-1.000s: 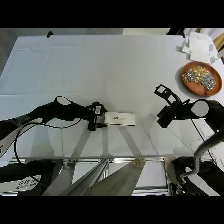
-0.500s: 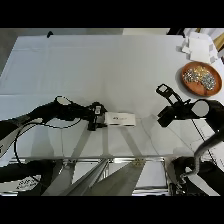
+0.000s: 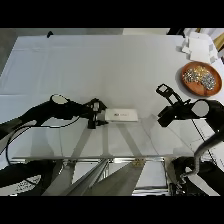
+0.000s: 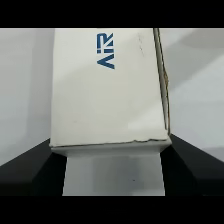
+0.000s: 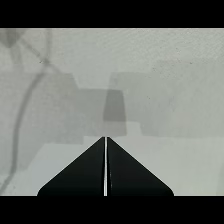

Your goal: Fold the box and place the chain.

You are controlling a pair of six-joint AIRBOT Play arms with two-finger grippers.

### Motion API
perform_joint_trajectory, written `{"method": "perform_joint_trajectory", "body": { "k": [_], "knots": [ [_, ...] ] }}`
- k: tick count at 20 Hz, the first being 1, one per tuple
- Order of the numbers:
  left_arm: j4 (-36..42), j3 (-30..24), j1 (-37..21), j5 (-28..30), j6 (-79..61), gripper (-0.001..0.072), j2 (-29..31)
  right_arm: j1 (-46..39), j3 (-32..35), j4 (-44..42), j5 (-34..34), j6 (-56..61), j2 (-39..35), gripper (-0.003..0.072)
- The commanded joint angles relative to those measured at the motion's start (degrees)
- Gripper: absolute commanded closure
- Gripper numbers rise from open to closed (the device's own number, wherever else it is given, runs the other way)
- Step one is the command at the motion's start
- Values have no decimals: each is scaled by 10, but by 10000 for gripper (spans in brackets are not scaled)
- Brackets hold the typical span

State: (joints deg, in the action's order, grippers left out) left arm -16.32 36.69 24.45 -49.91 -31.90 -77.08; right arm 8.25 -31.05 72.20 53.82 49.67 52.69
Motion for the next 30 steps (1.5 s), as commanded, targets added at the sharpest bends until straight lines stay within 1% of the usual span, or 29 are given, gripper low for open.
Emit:
{"method": "perform_joint_trajectory", "body": {
  "k": [1, 3, 4, 5, 7, 9, 11, 12, 14, 17, 18, 19, 21, 23, 27, 30],
  "knots": [
    [3, 1, -10, 30, 113, 705, 85, 0, 0, 0, 0, 0, 0, 672],
    [-6, 1, -31, 51, 205, 705, 146, 0, 0, 0, 0, 0, 0, 672],
    [-27, 1, -43, 68, 255, 705, 177, 0, 0, 0, 0, 0, 0, 672],
    [-58, 1, -57, 84, 301, 705, 204, 0, 0, 0, 0, 0, 0, 672],
    [-143, 1, -90, 101, 392, 705, 255, 0, 0, 0, 0, 0, 0, 672],
    [-223, 1, -131, 101, 498, 705, 299, 0, 0, 0, 0, 0, 0, 672],
    [-290, 1, -174, 100, 613, 705, 330, 0, 0, 0, 0, 0, 0, 672],
    [-327, 1, -194, 97, 669, 705, 341, 0, 0, 0, 0, 0, 0, 672],
    [-425, 0, -234, 77, 770, 705, 351, 0, 0, 0, 0, 0, -1, 672],
    [-594, -7, -287, 22, 920, 705, 345, 0, 0, 0, 0, 0, -1, 672],
    [-636, -14, -304, 10, 967, 705, 339, 0, 0, 0, 0, 0, 0, 672],
    [-661, -24, -321, 5, 1000, 704, 333, 0, 0, 0, 0, 0, 0, 672],
    [-665, -47, -350, -7, 1012, 704, 318, 0, 0, 0, 0, 0, 0, 672],
    [-671, -64, -363, -21, 1010, 705, 305, 0, 0, 0, 0, 0, 0, 672],
    [-674, -92, -363, -20, 999, 705, 300, 0, 0, 0, 0, 0, 0, 672],
    [-673, -94, -363, -46, 1004, 698, 300, 0, 0, 0, 0, 0, 0, 672]
  ]
}}
